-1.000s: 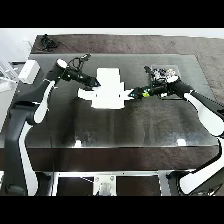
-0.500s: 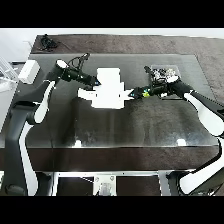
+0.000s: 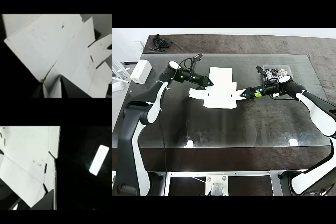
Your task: Fold the box and place the chain.
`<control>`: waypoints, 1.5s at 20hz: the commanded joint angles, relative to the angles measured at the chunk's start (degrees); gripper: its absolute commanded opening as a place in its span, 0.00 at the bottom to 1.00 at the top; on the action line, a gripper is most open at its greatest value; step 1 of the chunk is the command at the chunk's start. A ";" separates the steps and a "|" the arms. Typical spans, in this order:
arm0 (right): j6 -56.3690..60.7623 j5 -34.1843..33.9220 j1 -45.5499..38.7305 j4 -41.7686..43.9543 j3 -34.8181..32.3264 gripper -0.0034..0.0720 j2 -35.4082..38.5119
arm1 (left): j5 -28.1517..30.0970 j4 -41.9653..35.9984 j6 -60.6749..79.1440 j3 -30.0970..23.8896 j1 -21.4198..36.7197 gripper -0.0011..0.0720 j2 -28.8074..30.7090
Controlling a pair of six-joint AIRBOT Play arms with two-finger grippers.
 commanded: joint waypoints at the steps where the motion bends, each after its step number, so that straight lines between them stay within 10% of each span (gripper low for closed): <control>1: -0.04 0.02 0.00 0.00 0.04 0.05 0.00 | 0.48 -0.66 0.52 0.00 -0.02 0.34 -0.07; 7: -0.02 0.07 -0.07 0.02 0.04 0.05 0.02 | 0.28 -0.66 3.30 -0.15 -0.02 0.11 -0.07; 9: -0.07 0.07 -0.48 0.44 0.04 0.28 0.09 | -0.96 -0.74 6.16 -0.33 -0.02 0.04 -0.07; 30: -7.17 0.31 -8.87 9.51 1.81 0.28 0.09 | -15.67 -21.44 45.13 -5.51 2.89 0.03 0.31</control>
